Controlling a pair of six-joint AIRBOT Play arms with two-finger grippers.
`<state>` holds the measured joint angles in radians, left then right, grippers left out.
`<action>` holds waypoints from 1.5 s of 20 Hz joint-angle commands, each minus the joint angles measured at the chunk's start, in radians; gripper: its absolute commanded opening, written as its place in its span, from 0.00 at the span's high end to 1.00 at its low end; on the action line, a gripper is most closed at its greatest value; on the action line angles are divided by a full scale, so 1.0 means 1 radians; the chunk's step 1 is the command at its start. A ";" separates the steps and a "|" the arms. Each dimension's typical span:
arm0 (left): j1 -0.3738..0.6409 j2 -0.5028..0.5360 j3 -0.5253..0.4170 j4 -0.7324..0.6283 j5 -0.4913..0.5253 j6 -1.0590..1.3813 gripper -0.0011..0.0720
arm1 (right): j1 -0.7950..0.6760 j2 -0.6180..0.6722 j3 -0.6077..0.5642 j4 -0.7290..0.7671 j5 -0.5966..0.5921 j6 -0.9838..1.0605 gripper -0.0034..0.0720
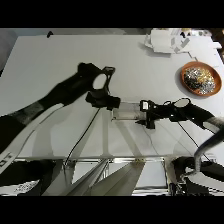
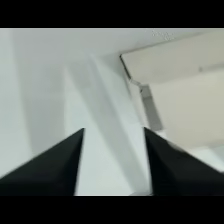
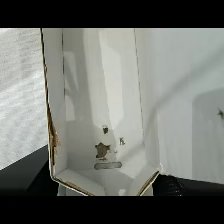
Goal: Fold the box and place the chain.
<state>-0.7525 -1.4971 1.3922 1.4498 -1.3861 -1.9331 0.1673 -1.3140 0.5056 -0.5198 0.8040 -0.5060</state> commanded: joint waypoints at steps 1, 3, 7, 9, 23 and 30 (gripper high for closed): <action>0.068 0.137 -0.033 -0.005 -0.068 0.382 0.06 | 0.000 0.001 0.000 0.000 0.000 0.000 0.56; 0.113 0.210 -0.105 -0.034 -0.044 0.656 0.04 | 0.000 0.001 0.000 0.000 0.000 0.000 0.56; 0.237 0.283 -0.364 -0.342 0.087 1.471 0.04 | 0.000 0.001 0.000 0.000 0.000 0.000 0.56; 0.274 0.263 -0.483 -0.498 0.220 1.793 0.04 | 0.000 0.001 0.000 0.000 0.000 0.000 0.56; 0.286 -0.059 -0.536 -0.893 0.480 2.305 0.01 | 0.000 0.001 0.000 0.001 0.000 0.000 0.56; 0.278 -0.090 -0.536 -0.941 0.500 2.379 0.01 | 0.000 0.001 0.000 0.000 0.000 0.000 0.56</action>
